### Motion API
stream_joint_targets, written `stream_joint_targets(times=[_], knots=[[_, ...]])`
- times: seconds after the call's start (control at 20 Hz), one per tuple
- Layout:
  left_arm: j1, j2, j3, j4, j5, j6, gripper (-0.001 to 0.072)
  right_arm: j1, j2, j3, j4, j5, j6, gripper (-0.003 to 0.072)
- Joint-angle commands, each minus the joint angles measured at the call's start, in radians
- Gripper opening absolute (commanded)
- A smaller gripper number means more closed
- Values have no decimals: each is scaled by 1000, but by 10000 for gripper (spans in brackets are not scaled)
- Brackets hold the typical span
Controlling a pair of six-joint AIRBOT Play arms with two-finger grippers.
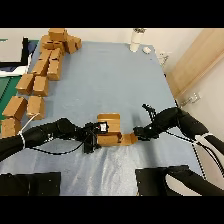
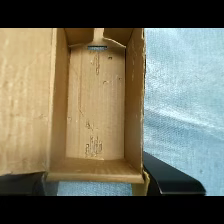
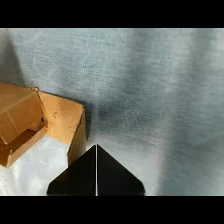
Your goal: Fold the box.
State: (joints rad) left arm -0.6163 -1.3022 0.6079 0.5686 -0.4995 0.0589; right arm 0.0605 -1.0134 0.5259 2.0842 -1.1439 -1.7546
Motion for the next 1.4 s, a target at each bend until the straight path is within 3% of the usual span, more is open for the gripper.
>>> stream_joint_targets(times=[0.0, 0.25, 0.55, 1.0, 1.15, 1.35], knots=[[-1, -1, 0, 0, 0, 0, 422, -2, -4, -10, 52, 22, -52, 2], [-1, -1, 0, 0, 0, 0, 422, -2, -13, -69, 56, 47, -61, 2], [-1, -1, 0, 0, 0, 0, 422, 11, 0, -74, 167, 49, -141, 2], [-1, -1, 0, 0, 0, 0, 422, 11, 156, -31, 228, 11, -120, 14], [-1, -1, 0, 0, 0, 0, 422, 47, 147, -31, 254, 0, -120, 262], [-1, -1, 0, 0, 0, 0, 422, 132, 106, -31, 251, 56, -120, 262]])
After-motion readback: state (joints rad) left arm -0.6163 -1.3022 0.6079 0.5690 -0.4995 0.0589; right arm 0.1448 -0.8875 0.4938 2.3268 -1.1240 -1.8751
